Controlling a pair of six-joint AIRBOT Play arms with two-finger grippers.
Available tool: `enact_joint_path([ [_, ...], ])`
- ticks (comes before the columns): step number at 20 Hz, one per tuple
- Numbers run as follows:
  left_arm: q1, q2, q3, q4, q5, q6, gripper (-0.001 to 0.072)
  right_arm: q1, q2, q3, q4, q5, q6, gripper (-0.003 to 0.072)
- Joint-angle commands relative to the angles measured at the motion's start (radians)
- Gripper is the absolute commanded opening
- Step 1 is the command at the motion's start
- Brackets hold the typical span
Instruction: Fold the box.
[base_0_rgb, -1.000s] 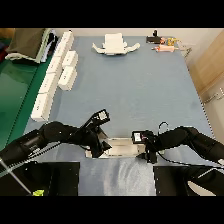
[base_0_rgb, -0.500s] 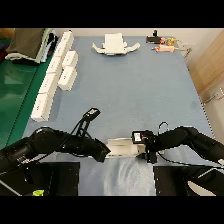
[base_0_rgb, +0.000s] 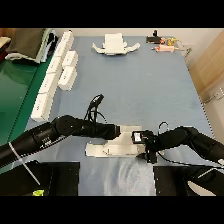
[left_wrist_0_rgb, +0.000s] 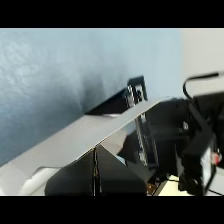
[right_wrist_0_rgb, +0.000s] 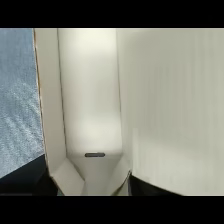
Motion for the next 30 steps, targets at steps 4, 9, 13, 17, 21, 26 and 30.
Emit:
enact_joint_path([
  [4, 0.056, -0.14, 0.01, -0.003, -0.072, -0.016, 0.0014, 0.001, 0.0, 0.0, 0.0, 0.001, -0.001, 0.0523],
  [9, 0.056, -0.228, 0.011, -0.003, -0.079, -0.014, 0.0015, 0.001, 0.0, 0.0, 0.0, 0.0, -0.001, 0.0523],
  [13, 0.057, -0.225, 0.034, -0.003, -0.084, 0.037, 0.0015, 0.001, 0.0, 0.0, 0.0, 0.0, -0.001, 0.0523],
  [17, 0.057, -0.185, 0.103, 0.005, -0.163, 0.159, 0.0014, 0.001, -0.001, 0.0, 0.0, 0.001, -0.001, 0.0523],
  [21, 0.057, 0.011, 0.116, 0.193, -0.198, 0.154, 0.0013, 0.001, -0.001, 0.0, 0.0, 0.0, -0.001, 0.0523],
  [26, 0.056, 0.287, 0.086, 0.542, -0.478, 0.072, 0.0013, 0.001, 0.0, 0.0, 0.0, 0.0, -0.001, 0.0523],
  [30, 0.055, 0.415, -0.023, 0.541, -0.515, 0.3, 0.0082, 0.001, 0.0, 0.0, 0.0, 0.0, -0.001, 0.0523],
])
